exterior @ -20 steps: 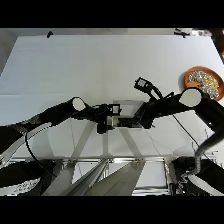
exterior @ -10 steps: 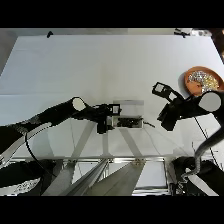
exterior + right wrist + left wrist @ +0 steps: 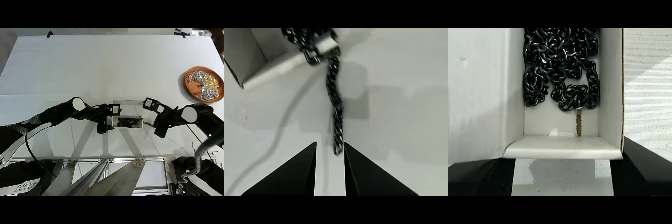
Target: Fold the box and place the chain.
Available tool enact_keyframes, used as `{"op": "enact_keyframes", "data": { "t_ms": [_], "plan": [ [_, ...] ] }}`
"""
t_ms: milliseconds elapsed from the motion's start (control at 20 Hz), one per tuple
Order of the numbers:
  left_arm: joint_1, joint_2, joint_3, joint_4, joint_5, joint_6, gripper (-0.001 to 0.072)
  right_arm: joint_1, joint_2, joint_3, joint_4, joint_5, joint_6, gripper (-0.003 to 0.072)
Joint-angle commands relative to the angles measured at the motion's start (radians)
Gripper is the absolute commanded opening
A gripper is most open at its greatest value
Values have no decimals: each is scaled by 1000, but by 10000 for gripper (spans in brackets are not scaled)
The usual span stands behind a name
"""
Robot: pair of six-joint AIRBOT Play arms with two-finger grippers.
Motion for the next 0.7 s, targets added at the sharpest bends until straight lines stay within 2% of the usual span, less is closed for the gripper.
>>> {"op": "enact_keyframes", "data": {
  "t_ms": [0,450,550,650],
  "plan": [
    [0,0,1,0,0,0,13,56,-94,-10,13,-93,12,198],
    [0,0,1,0,0,0,13,59,-142,-10,35,-162,57,172],
    [0,0,1,0,0,0,13,59,-150,-10,35,-158,57,148],
    [0,0,1,0,0,0,13,59,-150,-10,35,-155,57,69]
  ]
}}
